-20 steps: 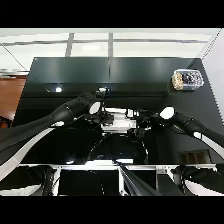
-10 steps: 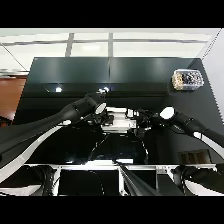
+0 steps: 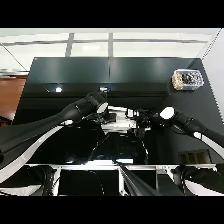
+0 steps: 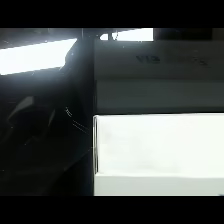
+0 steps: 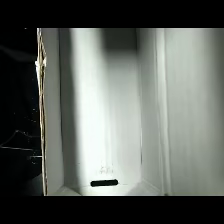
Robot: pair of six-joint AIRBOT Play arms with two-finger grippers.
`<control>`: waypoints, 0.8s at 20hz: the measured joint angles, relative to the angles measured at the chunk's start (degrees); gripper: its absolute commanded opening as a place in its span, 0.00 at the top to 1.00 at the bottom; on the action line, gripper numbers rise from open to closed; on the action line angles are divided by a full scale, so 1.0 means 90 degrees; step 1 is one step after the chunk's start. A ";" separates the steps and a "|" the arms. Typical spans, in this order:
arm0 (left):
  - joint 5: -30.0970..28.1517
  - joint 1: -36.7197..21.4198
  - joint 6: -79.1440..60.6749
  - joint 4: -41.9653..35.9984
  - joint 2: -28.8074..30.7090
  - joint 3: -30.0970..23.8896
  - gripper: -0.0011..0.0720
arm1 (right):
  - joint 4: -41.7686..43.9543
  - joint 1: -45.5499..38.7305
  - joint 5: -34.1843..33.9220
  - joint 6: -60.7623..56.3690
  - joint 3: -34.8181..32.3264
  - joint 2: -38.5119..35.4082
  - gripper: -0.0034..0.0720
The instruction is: Fold the box and place the chain.
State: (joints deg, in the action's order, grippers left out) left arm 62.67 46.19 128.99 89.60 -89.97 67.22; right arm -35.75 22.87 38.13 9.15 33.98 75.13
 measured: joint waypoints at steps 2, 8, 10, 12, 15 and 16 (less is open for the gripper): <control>-0.0039 0.0002 0.0000 -0.0085 0.0000 0.0007 0.44 | -0.0005 0.0000 0.0005 0.0002 0.0000 0.0000 0.71; 0.0083 0.0002 0.0024 -0.0063 -0.0063 0.0007 0.54 | -0.0005 0.0000 0.0005 0.0002 0.0000 0.0000 0.71; 0.0073 0.0002 0.0044 -0.0063 -0.0078 0.0007 0.54 | -0.0005 0.0000 0.0005 0.0002 0.0000 0.0000 0.71; 0.0063 0.0002 0.0044 -0.0068 -0.0095 0.0007 0.61 | -0.0005 0.0000 0.0005 0.0000 0.0000 0.0000 0.71; 0.0102 0.0002 0.0049 -0.0119 -0.0107 0.0007 0.95 | -0.0005 0.0000 0.0005 0.0000 0.0000 0.0000 0.71; 0.0104 0.0000 0.0083 -0.0134 -0.0107 0.0007 0.95 | 0.0002 0.0000 -0.0005 -0.0005 0.0000 0.0000 0.71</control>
State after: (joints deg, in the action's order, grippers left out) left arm 63.61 46.19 129.73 88.40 -90.94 67.29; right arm -35.73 22.87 38.09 9.10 33.98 75.13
